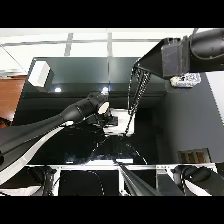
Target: Fold the box and place the chain.
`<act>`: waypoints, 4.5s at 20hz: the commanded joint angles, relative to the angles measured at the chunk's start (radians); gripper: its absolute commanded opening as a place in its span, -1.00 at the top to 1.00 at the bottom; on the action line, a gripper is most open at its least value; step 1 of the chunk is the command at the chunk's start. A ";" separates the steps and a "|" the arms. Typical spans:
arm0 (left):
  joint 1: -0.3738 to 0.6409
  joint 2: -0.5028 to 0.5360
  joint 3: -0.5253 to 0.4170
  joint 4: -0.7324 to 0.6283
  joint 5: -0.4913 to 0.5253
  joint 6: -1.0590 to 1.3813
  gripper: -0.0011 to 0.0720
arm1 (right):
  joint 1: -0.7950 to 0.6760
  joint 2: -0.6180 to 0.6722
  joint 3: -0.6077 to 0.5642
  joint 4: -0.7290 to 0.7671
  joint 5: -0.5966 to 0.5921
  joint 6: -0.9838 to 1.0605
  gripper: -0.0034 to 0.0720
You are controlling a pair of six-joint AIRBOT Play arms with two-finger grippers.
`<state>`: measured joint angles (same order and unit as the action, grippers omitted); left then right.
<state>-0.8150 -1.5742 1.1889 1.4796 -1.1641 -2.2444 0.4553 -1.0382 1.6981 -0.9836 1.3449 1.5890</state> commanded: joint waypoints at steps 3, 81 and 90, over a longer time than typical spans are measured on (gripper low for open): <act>0.001 0.000 0.001 0.000 0.000 0.000 0.90 | 0.000 0.001 0.010 0.006 -0.072 -0.009 0.88; 0.599 0.492 -0.567 -0.834 0.102 2.156 -0.98 | -0.064 0.086 -0.874 -0.145 -0.368 0.064 0.20; 0.440 0.317 -0.566 -0.900 0.315 2.492 -0.98 | -0.064 0.086 -0.874 -0.144 -0.371 0.064 0.20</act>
<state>-0.3473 -1.1976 0.6235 0.6342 -0.8906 0.1528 0.3908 -0.9516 0.8234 -1.1267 0.9749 1.6531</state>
